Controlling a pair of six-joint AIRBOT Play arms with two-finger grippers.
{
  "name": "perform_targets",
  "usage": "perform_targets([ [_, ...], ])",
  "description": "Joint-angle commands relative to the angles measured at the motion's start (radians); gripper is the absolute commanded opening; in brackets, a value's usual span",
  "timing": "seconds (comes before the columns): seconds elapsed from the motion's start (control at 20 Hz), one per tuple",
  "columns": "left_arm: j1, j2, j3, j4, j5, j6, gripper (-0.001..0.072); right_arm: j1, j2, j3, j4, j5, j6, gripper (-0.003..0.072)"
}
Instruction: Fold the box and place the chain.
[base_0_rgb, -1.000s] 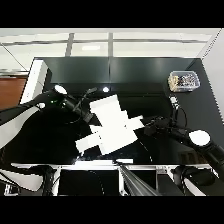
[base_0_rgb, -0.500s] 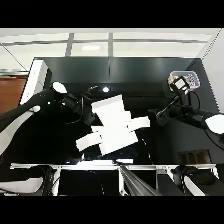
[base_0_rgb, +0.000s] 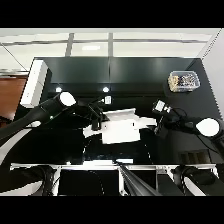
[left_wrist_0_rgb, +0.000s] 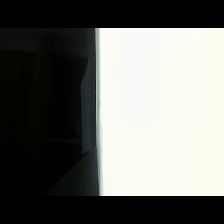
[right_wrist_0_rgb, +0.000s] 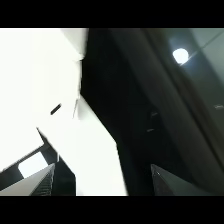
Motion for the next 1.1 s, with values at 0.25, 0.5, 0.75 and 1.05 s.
perform_targets([
  [0.25, -0.013, -0.091, -0.003, 0.006, 0.018, 0.064, 0.0025, 0.059, -0.032, -0.107, 0.001, 0.04, -0.069, 0.0704],
  [0.5, -0.012, -0.092, -0.003, 0.006, 0.018, 0.064, 0.0025, 0.154, -0.12, -0.111, 0.005, -0.018, -0.103, 0.0704],
  [0.75, -0.012, -0.092, -0.003, 0.006, 0.017, 0.064, 0.0026, 0.205, -0.203, -0.111, 0.118, -0.038, -0.185, 0.0704],
  [1.05, -0.012, -0.092, -0.003, 0.006, 0.018, 0.064, 0.0026, 0.235, -0.211, -0.11, 0.203, -0.177, -0.19, 0.0704],
])
